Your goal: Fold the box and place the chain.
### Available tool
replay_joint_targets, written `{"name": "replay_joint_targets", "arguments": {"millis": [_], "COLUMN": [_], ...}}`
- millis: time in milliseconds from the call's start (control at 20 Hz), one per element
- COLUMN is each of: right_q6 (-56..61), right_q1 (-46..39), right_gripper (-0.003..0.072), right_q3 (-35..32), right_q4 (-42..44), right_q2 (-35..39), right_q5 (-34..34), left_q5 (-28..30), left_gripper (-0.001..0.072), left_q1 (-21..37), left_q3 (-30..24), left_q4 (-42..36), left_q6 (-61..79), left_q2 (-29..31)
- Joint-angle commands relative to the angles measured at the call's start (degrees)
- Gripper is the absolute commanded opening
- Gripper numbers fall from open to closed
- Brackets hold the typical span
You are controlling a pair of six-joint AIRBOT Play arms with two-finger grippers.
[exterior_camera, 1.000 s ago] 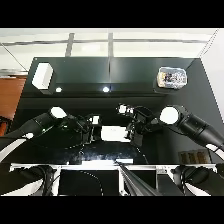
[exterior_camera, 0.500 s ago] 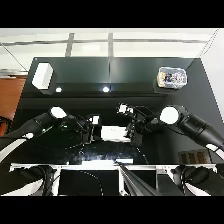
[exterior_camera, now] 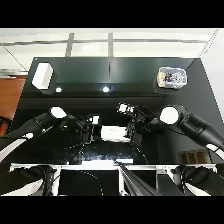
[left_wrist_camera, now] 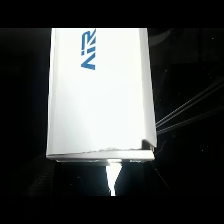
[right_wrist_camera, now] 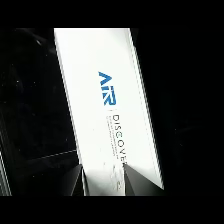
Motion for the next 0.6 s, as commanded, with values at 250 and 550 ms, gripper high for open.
{"name": "replay_joint_targets", "arguments": {"millis": [250, 550], "right_q6": [0.5, 1.2], "right_q1": [0.0, 0.0], "right_gripper": [0.0243, 0.0243], "right_q3": [0.0, 0.0], "right_q4": [0.0, 0.0], "right_q2": [0.1, 0.3], "right_q5": [-0.1, -0.9], "left_q5": [0.0, 0.0], "left_gripper": [0.0455, 0.0455], "left_q1": [0.0, 0.0], "left_q3": [0.0, 0.0], "left_q4": [0.0, 0.0], "left_q6": [0.0, 0.0], "left_q2": [0.0, 0.0]}}
